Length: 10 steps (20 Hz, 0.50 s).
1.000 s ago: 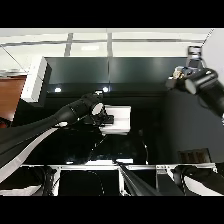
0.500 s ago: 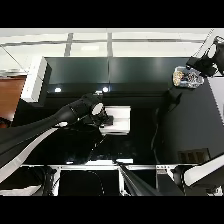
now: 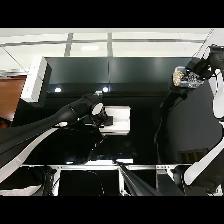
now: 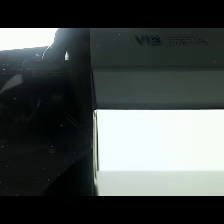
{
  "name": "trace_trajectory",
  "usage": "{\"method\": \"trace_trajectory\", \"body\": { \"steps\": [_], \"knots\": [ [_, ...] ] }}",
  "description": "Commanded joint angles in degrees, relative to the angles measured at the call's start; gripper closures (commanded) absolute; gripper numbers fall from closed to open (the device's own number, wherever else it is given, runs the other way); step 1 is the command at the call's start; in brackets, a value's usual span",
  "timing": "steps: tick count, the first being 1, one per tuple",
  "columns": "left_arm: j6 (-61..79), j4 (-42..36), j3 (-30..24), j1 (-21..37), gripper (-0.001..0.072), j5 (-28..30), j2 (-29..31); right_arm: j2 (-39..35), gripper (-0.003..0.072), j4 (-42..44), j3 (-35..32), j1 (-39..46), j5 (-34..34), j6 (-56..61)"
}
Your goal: Fold the box and place the chain.
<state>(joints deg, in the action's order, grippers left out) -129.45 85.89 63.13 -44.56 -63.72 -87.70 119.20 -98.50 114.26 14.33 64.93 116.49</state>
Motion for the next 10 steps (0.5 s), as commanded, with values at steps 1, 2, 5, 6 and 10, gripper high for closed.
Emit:
{"method": "trace_trajectory", "body": {
  "steps": [1,2,5,6,10],
  "knots": [
    [0.02,0.0,-0.02,0.04,0.068,-1.14,0.04,1.18,0.0106,-0.79,0.48,0.44,1.66,0.33],
    [0.02,0.0,-0.02,0.04,0.068,-1.51,0.04,1.27,0.0118,-0.79,0.5,0.44,2.47,0.2],
    [0.02,0.0,-0.02,0.04,0.068,-2.43,0.04,1.18,0.0671,-0.57,1.81,0.44,5.55,-2.4],
    [0.0,0.0,-0.02,0.04,0.068,-2.8,0.04,0.76,0.0673,-0.48,2.78,0.42,6.58,-4.5],
    [0.02,-0.02,-0.02,0.04,0.068,-2.99,0.04,-6.47,0.0674,-0.55,3.37,0.42,6.95,-13.29]
  ]
}}
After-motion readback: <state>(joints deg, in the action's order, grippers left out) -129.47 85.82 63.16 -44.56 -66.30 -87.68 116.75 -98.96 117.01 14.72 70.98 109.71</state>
